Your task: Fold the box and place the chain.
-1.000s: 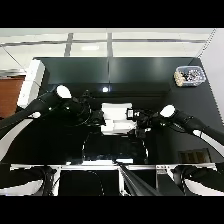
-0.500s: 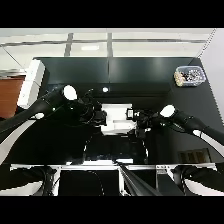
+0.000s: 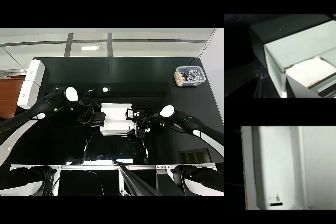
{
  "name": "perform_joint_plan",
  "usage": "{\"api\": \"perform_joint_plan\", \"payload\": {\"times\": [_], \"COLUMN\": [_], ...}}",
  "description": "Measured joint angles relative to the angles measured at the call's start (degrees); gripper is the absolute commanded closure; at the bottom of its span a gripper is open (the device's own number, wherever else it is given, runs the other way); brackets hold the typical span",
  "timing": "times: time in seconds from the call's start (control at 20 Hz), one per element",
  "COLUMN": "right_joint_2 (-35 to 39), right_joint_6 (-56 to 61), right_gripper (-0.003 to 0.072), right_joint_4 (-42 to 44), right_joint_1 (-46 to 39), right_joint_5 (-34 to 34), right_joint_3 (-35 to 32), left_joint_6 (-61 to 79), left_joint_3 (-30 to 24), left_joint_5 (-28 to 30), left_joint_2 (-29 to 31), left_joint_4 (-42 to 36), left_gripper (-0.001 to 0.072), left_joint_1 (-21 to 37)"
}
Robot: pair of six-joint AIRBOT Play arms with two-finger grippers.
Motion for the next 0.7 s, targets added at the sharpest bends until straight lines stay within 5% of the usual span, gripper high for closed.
{"api": "perform_joint_plan", "payload": {"times": [0.7], "right_joint_2": [0.00], "right_joint_6": [-0.02], "right_gripper": [0.0557], "right_joint_4": [-0.02], "right_joint_1": [-0.04], "right_joint_5": [0.02], "right_joint_3": [0.00], "left_joint_6": [-21.68], "left_joint_3": [6.29], "left_joint_5": [1.16], "left_joint_2": [-2.93], "left_joint_4": [20.68], "left_gripper": [0.0362], "left_joint_1": [-12.26]}}
